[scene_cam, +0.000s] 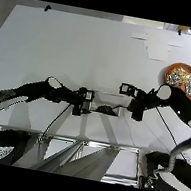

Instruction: Fold the box and place the chain.

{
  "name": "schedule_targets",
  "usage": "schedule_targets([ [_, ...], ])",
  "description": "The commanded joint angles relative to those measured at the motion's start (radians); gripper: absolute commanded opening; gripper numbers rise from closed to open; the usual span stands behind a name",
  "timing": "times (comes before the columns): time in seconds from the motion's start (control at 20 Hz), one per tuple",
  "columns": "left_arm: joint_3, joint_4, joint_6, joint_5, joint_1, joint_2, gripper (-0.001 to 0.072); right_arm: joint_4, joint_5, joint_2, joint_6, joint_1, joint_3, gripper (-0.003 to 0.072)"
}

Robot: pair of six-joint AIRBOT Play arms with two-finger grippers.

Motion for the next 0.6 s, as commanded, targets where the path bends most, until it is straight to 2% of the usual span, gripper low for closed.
schedule_targets([
  [0.0,0.0,0.0,0.0,0.0,0.0,0.001,0.0136,-0.088,0.14,0.134,0.169,0.025,0.007,0.002],
  [0.15,0.0,0.0,0.0,0.0,0.0,0.001,0.0136,-0.037,0.234,0.215,0.273,0.126,0.048,0.0019],
  [0.25,0.0,0.0,0.0,0.0,0.0,0.001,0.0136,-0.016,0.236,0.225,0.337,0.217,0.093,0.0019],
  [0.4,0.0,0.0,0.0,0.0,0.0,0.001,0.0136,-0.013,0.132,0.224,0.403,0.337,0.17,0.0019],
  [0.55,0.0,0.0,0.0,0.0,0.0,0.001,0.0136,-0.005,-0.001,0.219,0.463,0.397,0.243,0.0019],
])
